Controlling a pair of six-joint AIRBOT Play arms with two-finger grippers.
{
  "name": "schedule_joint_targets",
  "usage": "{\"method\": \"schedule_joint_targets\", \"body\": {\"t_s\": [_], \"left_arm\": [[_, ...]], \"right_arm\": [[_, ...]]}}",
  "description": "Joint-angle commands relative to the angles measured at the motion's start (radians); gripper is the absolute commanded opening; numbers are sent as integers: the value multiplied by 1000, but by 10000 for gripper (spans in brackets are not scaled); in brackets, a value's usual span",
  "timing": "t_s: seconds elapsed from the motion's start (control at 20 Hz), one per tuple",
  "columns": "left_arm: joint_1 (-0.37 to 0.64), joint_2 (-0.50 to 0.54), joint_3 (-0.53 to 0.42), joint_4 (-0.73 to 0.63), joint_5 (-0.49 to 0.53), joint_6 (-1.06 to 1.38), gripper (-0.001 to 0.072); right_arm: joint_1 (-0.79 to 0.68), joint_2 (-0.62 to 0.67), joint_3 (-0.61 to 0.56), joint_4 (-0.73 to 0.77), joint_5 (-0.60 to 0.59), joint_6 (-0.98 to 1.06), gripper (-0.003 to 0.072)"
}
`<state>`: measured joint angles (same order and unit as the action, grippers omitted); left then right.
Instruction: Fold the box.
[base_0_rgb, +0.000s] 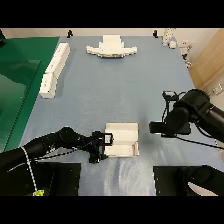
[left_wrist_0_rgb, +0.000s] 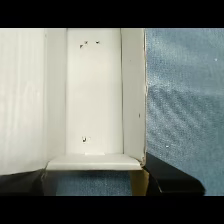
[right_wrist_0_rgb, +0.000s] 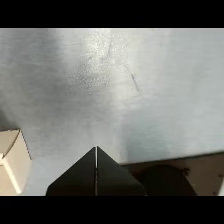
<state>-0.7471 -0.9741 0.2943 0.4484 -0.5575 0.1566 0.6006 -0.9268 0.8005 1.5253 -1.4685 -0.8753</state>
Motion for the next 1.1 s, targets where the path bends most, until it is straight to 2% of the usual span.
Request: {"method": "schedule_joint_targets", "body": {"t_s": [0.0,0.1,0.2,0.3,0.45,0.65,0.75,0.85,0.95,1.05], "left_arm": [[0,1,0,0,0,0,518],[0,1,0,0,0,0,518],[0,1,0,0,0,0,518],[0,1,0,0,0,0,518],[0,1,0,0,0,0,518],[0,1,0,0,0,0,518],[0,1,0,0,0,0,518],[0,1,1,0,0,0,518],[0,1,0,0,0,0,518],[0,1,0,0,0,0,518]], "right_arm": [[-313,-102,-85,385,230,-441,-2],[-446,-230,-76,698,248,-732,-2],[-504,-361,-39,875,187,-896,-2],[-503,-488,29,940,81,-999,-2],[-470,-611,127,1104,-164,-1162,-3],[-394,-616,153,1072,-320,-1224,-3],[-340,-568,135,983,-282,-1234,-3],[-279,-489,106,903,-194,-1272,-3],[-221,-394,73,829,-66,-1296,-3],[-160,-286,25,758,116,-1321,-3]]}}
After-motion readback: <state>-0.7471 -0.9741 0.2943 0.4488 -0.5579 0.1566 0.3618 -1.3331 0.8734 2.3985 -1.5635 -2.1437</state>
